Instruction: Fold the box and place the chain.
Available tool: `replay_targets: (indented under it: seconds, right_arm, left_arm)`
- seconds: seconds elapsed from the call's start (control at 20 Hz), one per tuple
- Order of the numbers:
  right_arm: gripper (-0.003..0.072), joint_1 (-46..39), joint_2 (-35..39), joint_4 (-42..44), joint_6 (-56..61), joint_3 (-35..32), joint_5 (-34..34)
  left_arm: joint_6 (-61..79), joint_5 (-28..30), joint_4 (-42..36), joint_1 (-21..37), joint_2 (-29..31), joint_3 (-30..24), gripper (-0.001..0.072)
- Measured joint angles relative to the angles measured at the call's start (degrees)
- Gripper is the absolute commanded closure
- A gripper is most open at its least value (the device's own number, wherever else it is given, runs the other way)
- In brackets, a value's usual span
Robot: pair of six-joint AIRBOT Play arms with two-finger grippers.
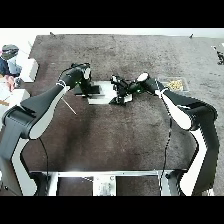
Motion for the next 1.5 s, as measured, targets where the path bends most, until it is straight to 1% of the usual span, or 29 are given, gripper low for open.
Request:
replay_targets:
  seconds: [0.05, 0.1, 0.15, 0.3, 0.35, 0.4, 0.45, 0.6, 0.85, 1.0, 1.2, 1.3, 1.5]
  right_arm:
    - [0.0213, 0.0, 0.0, 0.0, 0.0, 0.0, 0.0]
    - [0.0213, 0.0, 0.0, 0.0, 0.0, 0.0, 0.0]
    - [0.0213, 0.0, 0.0, 0.0, 0.0, 0.0, 0.0]
    - [0.0213, 0.0, 0.0, 0.0, 0.0, 0.0, 0.0]
    - [0.0213, 0.0, 0.0, 0.0, 0.0, 0.0, 0.0]
    - [0.0213, 0.0, 0.0, 0.0, 0.0, 0.0, 0.0]
    - [0.0213, 0.0, 0.0, 0.0, 0.0, 0.0, 0.0]
    - [0.0213, 0.0, 0.0, 0.0, 0.0, 0.0, 0.0]
    - [0.0213, 0.0, 0.0, 0.0, 0.0, 0.0, 0.0]
    - [0.0213, 0.0, 0.0, 0.0, 0.0, 0.0, 0.0]
    - [0.0213, 0.0, 0.0, 0.0, 0.0, 0.0, 0.0]
    - [0.0213, 0.0, 0.0, 0.0, 0.0, 0.0, 0.0]
    - [0.0213, 0.0, 0.0, 0.0, 0.0, 0.0, 0.0]
  left_arm:
    - [0.0, 0.0, 0.0, -0.1, 0.0, 0.0, 0.0693]
    - [0.0, 0.1, 0.2, -0.1, 0.0, 0.0, 0.0577]
    - [0.0, 0.2, 0.6, -0.2, 0.0, 0.1, 0.0517]
    - [2.3, -0.3, 1.0, -0.1, 0.1, 1.2, 0.0515]
    - [3.3, -0.7, 0.9, -0.1, 0.1, 1.9, 0.0439]
    - [4.8, -1.5, 0.9, 0.0, 0.1, 2.6, 0.027]
    - [6.1, -2.4, 0.8, 0.3, 0.2, 3.3, 0.0257]
    - [9.8, -6.6, 0.8, 1.7, 0.2, 6.1, 0.0257]
    - [19.5, -12.5, -1.0, 3.7, 0.2, 12.9, 0.0257]
    - [24.8, -13.6, -4.4, 5.8, 0.5, 15.6, 0.0257]
    - [31.6, -13.6, -8.5, 10.0, 1.5, 16.8, 0.0258]
    - [35.0, -12.6, -9.9, 11.8, 1.8, 17.0, 0.0258]
    - [38.9, -6.9, -11.0, 14.4, 2.0, 16.9, 0.0258]
